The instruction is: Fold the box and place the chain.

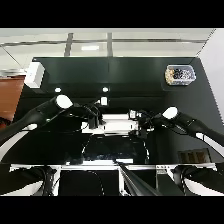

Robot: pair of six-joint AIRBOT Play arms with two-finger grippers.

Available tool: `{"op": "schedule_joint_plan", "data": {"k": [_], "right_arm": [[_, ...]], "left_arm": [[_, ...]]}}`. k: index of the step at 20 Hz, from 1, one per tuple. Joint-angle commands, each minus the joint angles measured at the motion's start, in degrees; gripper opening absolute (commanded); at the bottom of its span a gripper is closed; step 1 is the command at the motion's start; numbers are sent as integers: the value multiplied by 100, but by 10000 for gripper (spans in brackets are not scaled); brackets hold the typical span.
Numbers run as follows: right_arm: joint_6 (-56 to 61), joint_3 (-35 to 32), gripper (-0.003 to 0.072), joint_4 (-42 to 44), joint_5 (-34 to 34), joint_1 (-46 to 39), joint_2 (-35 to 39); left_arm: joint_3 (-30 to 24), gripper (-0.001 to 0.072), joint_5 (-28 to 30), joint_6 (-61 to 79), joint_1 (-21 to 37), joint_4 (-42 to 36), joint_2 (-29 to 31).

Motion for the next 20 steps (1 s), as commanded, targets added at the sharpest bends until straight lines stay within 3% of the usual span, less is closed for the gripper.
{"op": "schedule_joint_plan", "data": {"k": [1,4,5,6,7,8,9,11,16,18,20], "right_arm": [[0,0,491,0,4,0,-2],[0,-2,490,0,2,-2,-2],[0,-2,397,0,4,0,-2],[0,-2,168,0,13,-2,-2],[0,-2,107,0,13,0,-4],[0,-2,107,0,13,-2,-2],[0,-2,107,0,11,-2,-2],[0,-2,106,0,4,-2,-2],[0,0,106,2,2,-2,-2],[0,-2,106,0,2,-2,-2],[0,-2,106,0,2,-2,-2]], "left_arm": [[4,611,-280,-1143,264,966,695],[4,600,-960,-2522,599,1429,1270],[4,532,-1423,-2848,667,1342,1342],[0,407,-1928,-3032,682,1246,1342],[-35,259,-2378,-3110,656,1091,1318],[-114,91,-2643,-3117,616,780,1298],[-245,25,-2706,-3112,562,282,1283],[-555,24,-2293,-3099,385,-868,1196],[-671,24,-144,-2251,-98,-2704,638],[-605,24,675,-2144,-74,-2903,389],[-501,23,979,-2249,37,-2531,133]]}}
